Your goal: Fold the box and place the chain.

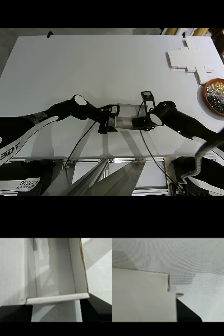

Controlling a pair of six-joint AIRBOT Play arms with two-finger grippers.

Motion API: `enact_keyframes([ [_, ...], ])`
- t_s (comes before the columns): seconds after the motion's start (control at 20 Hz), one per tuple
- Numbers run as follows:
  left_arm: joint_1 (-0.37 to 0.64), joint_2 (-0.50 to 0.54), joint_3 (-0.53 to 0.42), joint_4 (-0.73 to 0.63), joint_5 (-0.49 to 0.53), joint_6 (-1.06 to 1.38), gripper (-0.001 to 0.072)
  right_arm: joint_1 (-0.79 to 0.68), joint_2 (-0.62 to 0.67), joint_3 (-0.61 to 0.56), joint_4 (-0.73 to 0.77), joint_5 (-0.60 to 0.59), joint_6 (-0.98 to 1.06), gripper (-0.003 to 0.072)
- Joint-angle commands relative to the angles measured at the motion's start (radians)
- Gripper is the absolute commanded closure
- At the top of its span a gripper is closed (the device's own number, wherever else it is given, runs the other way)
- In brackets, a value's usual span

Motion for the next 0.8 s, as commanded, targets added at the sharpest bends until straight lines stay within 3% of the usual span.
enact_keyframes([
  [0.0, 0.001, 0.001, 0.001, 0.003, 0.0, 0.006, 0.0675, 0.013, -0.001, -0.001, -0.003, -0.002, -0.013, 0.0664],
  [0.15, 0.0, 0.001, 0.001, 0.003, 0.0, 0.006, 0.0675, 0.039, 0.002, -0.001, -0.007, -0.023, -0.014, 0.0645],
  [0.25, 0.0, 0.001, 0.001, 0.003, 0.0, 0.006, 0.0675, 0.041, 0.004, -0.001, -0.007, -0.017, -0.013, 0.0386],
  [0.3, 0.001, 0.0, 0.001, 0.003, 0.0, 0.006, 0.0675, 0.041, 0.004, -0.001, -0.007, -0.007, -0.014, 0.0345],
  [0.5, 0.001, 0.001, 0.001, 0.003, 0.0, 0.006, 0.0675, 0.041, 0.043, 0.0, -0.034, 0.028, -0.016, 0.0345],
  [0.65, 0.0, 0.0, 0.001, 0.003, 0.0, 0.006, 0.0675, 0.04, 0.173, 0.0, -0.098, 0.029, -0.039, 0.0343],
  [0.7, 0.001, 0.001, 0.001, 0.003, 0.0, 0.006, 0.0675, 0.04, 0.233, 0.002, -0.111, 0.034, -0.077, 0.0332],
  [0.75, 0.0, 0.0, 0.001, 0.003, -0.001, 0.006, 0.0675, 0.04, 0.29, 0.003, -0.112, 0.047, -0.109, 0.0265],
])
